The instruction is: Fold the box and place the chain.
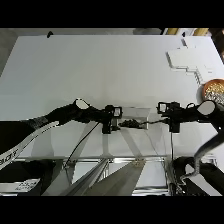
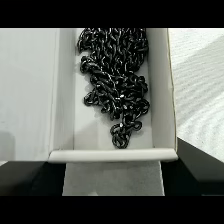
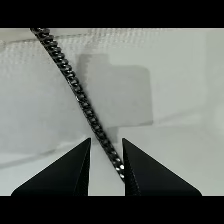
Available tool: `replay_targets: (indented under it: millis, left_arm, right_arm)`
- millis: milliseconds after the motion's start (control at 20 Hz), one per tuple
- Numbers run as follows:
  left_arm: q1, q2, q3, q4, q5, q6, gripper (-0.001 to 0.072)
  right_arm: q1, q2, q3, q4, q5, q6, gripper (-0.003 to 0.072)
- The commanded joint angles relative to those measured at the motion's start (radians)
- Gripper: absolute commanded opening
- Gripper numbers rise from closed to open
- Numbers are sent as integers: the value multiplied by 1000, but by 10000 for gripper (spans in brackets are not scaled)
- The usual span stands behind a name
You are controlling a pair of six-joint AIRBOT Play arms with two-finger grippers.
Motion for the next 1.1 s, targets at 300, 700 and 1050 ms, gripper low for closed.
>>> replay_targets:
  millis: [300, 700, 1050]
  left_arm:
    - [0, 0, 0, 0, 0, 0, 311]
    - [0, 0, 0, 0, 0, 0, 311]
    - [0, 0, 0, 0, 0, 0, 311]
  right_arm:
    - [86, -118, 0, -58, -33, -29, 189]
    - [91, -9, 0, -61, 60, 0, 16]
    - [316, 262, 0, -19, 93, 210, 16]
